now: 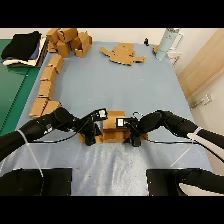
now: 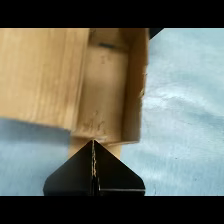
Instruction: Fold the box.
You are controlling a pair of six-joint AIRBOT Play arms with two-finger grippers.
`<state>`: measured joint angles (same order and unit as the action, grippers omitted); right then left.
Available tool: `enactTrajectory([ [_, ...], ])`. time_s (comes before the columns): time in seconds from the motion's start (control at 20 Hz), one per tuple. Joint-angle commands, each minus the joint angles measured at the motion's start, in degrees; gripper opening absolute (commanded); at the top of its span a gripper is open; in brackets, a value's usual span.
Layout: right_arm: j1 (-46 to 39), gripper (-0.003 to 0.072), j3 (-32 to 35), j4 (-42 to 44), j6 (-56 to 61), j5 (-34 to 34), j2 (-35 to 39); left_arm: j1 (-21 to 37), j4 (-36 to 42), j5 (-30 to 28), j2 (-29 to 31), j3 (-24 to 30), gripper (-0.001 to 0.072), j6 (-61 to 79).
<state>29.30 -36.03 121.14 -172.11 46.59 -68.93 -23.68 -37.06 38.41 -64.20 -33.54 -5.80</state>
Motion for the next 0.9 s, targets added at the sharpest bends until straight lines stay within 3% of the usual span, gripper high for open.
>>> enactTrajectory([
  [0.0,0.0,0.0522,0.0,0.1,0.2,0.0,0.0,2.0,-10.5,-0.8,5.6,0.0,0.0014,-20.5],
  [0.15,0.0,0.0521,0.0,0.1,0.2,0.0,0.0,6.3,-17.7,1.9,10.7,0.0,0.0013,-42.5],
  [0.3,0.0,0.0522,0.0,0.1,0.2,0.0,0.0,13.3,-29.1,9.9,11.3,0.3,0.0014,-65.5],
  [0.4,0.0,0.0521,0.0,0.1,0.2,0.0,0.0,17.7,-29.4,12.0,11.3,1.5,0.0014,-70.7],
  [0.55,0.0,0.0522,0.0,0.1,0.2,0.0,0.0,19.8,-25.7,13.0,10.7,3.5,0.0014,-71.2],
  [0.85,0.0,0.0522,0.0,0.1,0.2,0.0,0.0,18.3,-9.6,13.2,5.3,7.5,0.0013,-61.0],
])
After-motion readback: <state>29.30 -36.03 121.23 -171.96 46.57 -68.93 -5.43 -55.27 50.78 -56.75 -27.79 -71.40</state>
